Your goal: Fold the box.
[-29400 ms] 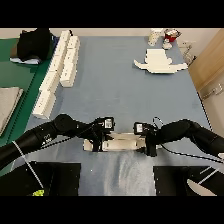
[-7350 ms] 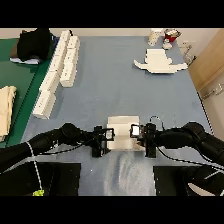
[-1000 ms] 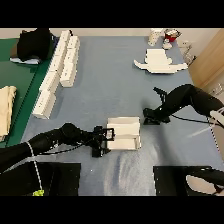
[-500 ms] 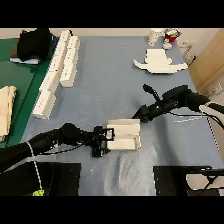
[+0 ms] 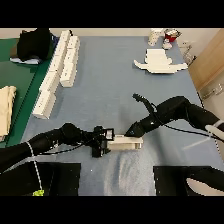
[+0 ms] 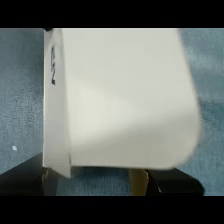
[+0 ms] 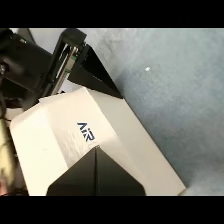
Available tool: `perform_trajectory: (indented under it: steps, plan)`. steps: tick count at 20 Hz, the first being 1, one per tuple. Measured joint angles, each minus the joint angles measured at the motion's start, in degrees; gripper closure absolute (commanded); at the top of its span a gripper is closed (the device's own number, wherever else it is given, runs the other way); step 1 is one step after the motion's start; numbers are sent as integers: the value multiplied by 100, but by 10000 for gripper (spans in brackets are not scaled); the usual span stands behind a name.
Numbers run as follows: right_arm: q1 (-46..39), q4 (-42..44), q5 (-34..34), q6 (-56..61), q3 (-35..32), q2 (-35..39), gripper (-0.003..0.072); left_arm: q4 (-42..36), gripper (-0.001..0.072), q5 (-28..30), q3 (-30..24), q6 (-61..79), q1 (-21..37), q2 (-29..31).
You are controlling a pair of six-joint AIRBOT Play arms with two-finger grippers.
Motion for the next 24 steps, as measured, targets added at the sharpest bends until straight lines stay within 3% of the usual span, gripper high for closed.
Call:
perform_trajectory:
  steps: [9, 10, 12, 15, 24]
  plan:
    - [1880, -1294, 2618, -63, -1093, 1829, 674, -2, 255, 0, -2, 0, 0, 0]
    - [2094, -1552, 2881, -63, -1189, 1982, 643, -2, 255, 0, -2, 0, 0, 0]
    - [2435, -1976, 3237, -66, -1298, 2218, 414, -2, 255, 0, 0, 0, 0, 0]
    - [2796, -2369, 3515, -234, -1375, 2409, 211, -2, 255, 4, -2, -2, 0, 0]
    - [3099, -2656, 3921, -1853, -1416, 1923, 197, 0, 255, 13, -2, -4, 0, 0]
